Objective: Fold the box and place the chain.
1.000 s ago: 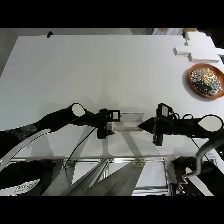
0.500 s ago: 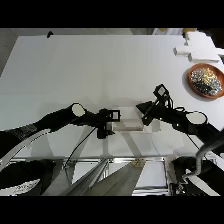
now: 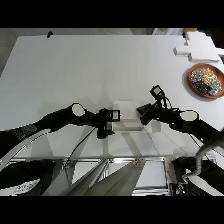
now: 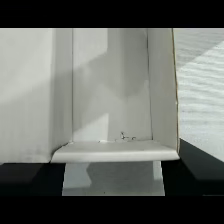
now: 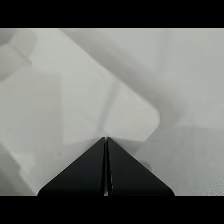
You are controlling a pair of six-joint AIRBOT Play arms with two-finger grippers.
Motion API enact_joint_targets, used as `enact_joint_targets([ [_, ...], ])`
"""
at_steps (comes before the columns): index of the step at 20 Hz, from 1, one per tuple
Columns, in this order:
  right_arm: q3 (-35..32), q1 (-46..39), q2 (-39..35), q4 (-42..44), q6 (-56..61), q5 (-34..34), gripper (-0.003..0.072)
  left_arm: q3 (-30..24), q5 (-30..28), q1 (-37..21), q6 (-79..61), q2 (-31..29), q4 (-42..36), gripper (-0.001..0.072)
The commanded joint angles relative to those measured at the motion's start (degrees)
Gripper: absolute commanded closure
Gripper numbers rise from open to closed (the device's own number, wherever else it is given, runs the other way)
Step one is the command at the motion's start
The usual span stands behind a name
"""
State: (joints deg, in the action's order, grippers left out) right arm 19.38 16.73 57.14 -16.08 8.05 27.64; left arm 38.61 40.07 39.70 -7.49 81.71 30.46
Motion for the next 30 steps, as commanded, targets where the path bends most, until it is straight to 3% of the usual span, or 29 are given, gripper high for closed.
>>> enact_joint_targets([
  [1,0.0,0.0,-7.4,-12.0,9.7,4.7,0.0668,0.0,0.0,0.0,0.0,0.0,0.0,0.053],
  [6,0.0,0.0,-20.9,-35.2,11.4,18.8,0.0668,0.0,0.0,0.0,0.0,0.0,0.0,0.053],
  [11,0.0,0.1,-22.4,-55.6,11.4,28.7,0.0668,0.0,0.0,0.0,0.0,0.0,0.0,0.053],
  [14,0.0,0.1,-22.4,-53.5,3.6,25.0,0.0667,0.0,0.0,0.0,0.0,0.0,0.0,0.053],
  [16,-0.2,0.1,-21.4,-47.0,-12.0,24.7,0.0667,0.0,0.0,0.0,0.0,0.0,0.0,0.053],
  [18,-0.5,0.1,-18.4,-39.3,-19.1,23.2,0.066,0.0,0.0,0.0,0.0,0.0,0.0,0.053],
  [21,-0.5,0.0,-12.4,-36.1,-19.1,19.2,0.0386,0.0,0.0,0.0,0.0,0.0,0.0,0.053],
  [25,-0.5,0.0,-7.6,-36.2,-19.1,16.5,0.0411,0.0,0.0,0.0,0.0,0.0,0.0,0.053],
  [27,-0.5,0.0,-6.9,-35.8,-19.1,16.6,0.0512,0.0,0.0,0.0,0.0,0.0,0.0,0.053],
  [30,-0.5,0.1,-6.3,-31.7,-19.1,16.9,0.0517,0.0,0.0,0.0,0.0,0.0,0.0,0.053],
])
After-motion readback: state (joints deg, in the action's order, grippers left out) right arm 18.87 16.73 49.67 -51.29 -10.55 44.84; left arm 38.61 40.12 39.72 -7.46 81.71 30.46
